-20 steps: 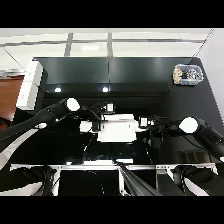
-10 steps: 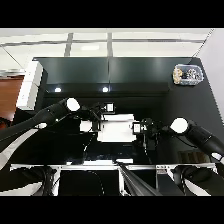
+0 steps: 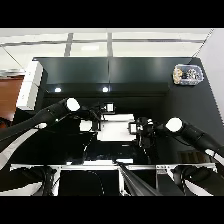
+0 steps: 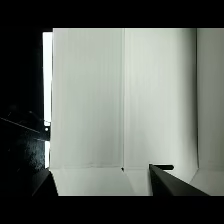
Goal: Fold the box and place the chain.
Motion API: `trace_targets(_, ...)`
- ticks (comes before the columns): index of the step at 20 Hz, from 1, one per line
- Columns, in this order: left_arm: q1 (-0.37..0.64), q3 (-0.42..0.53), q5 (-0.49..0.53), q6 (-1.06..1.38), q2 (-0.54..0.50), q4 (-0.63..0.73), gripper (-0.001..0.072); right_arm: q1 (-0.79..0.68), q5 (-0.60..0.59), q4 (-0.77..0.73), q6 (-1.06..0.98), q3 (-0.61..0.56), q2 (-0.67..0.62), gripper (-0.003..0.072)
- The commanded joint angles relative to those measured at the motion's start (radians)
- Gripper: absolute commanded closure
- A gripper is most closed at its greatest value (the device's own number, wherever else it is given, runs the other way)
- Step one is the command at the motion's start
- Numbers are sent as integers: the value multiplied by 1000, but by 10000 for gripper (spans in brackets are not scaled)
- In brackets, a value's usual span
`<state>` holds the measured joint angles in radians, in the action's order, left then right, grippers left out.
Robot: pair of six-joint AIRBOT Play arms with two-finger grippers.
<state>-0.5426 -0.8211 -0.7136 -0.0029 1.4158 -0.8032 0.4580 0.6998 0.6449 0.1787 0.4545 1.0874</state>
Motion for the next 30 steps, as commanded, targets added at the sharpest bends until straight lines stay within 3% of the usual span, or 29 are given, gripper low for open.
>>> trace_targets(1, 0, 0, -2, -1, 0, 0, 688, 0, -25, -65, 17, 11, 3, -14)
trace_targets(19, 0, 0, -4, 0, 0, 0, 686, -167, -30, -225, 140, 33, -30, -14)
trace_targets(26, 0, 0, -4, -1, 0, 0, 686, -167, 71, -292, 272, 101, 107, -14)
trace_targets(30, 0, 0, -4, 0, 0, 0, 686, -167, 104, -198, 213, 154, 188, -14)
